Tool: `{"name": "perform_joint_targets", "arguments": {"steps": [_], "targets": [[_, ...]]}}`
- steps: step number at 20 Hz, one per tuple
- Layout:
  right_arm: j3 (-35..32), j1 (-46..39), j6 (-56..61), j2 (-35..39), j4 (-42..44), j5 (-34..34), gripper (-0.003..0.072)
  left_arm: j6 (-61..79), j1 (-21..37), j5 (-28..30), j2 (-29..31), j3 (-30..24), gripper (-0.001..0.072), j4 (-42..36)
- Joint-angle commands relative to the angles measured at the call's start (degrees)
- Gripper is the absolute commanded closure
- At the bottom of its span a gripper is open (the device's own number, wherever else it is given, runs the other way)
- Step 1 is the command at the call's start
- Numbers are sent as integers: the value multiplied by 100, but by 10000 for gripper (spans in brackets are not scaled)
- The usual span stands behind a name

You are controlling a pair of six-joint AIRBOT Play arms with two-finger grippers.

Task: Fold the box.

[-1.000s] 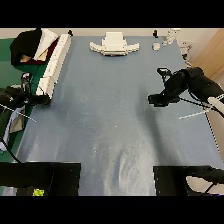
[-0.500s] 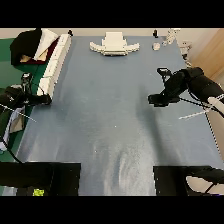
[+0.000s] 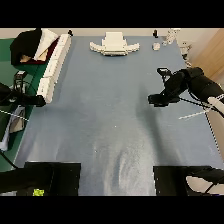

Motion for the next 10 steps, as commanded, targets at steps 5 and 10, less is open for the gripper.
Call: {"name": "perform_joint_targets", "arguments": {"steps": [5,10], "targets": [[4,-2,0,-4,0,2,681,-907,-72,-3064,979,402,692,-251],[4,-2,0,-4,0,4,681,-1672,-1742,-2946,1296,544,694,-1375]]}}
